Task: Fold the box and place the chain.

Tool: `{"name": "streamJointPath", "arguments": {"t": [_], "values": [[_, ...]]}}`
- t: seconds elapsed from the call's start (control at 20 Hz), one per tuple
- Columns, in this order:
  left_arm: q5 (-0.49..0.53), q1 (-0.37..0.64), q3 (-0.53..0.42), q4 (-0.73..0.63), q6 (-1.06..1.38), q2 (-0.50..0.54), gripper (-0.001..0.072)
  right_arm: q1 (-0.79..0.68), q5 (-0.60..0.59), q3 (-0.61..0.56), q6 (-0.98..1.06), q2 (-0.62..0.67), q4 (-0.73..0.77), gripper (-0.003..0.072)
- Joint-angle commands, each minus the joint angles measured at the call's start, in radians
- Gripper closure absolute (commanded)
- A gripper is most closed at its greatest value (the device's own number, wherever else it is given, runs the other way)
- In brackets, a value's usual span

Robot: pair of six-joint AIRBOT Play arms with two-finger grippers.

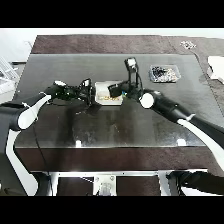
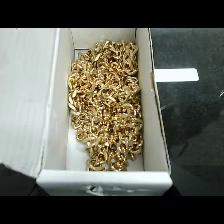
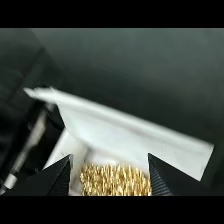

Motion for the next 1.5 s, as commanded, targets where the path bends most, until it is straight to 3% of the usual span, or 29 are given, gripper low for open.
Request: {"name": "streamJointPath", "arguments": {"t": [0.0, 0.1, 0.3, 0.4, 0.55, 0.75, 0.9, 1.0, 1.3, 1.45], "values": [[0.001, 0.001, 0.001, 0.000, 0.000, 0.001, 0.0219, -0.013, 0.001, 0.042, -0.220, 0.139, -0.010, 0.0269], [0.001, 0.001, 0.001, 0.000, 0.000, 0.001, 0.0219, -0.069, 0.023, 0.056, -0.343, 0.193, -0.024, 0.0322], [0.001, 0.001, 0.001, 0.000, 0.000, 0.001, 0.0219, -0.250, 0.180, 0.106, -0.541, 0.149, 0.019, 0.0332], [0.000, 0.001, 0.001, 0.000, 0.000, 0.001, 0.0219, -0.325, 0.201, 0.138, -0.661, 0.086, 0.126, 0.0417], [0.000, 0.001, 0.001, 0.000, 0.000, 0.001, 0.0218, -0.398, 0.293, 0.239, -0.848, -0.046, 0.327, 0.0433], [0.000, 0.001, 0.001, 0.000, 0.000, 0.001, 0.0219, -0.443, 0.625, 0.467, -1.120, -0.275, 0.606, 0.0431], [0.001, 0.001, 0.001, 0.000, 0.000, 0.001, 0.0219, -0.456, 0.865, 0.629, -1.161, -0.438, 0.678, 0.0431], [0.001, 0.001, 0.001, 0.000, 0.000, 0.000, 0.0219, -0.455, 0.946, 0.698, -1.160, -0.519, 0.692, 0.0431], [0.001, 0.001, 0.001, 0.000, 0.000, 0.001, 0.0219, -0.453, 1.173, 0.714, -1.142, -0.568, 0.734, 0.0429], [0.001, 0.001, 0.001, 0.000, 0.000, 0.001, 0.0219, -0.442, 1.199, 0.714, -1.123, -0.568, 0.732, 0.0408]]}}
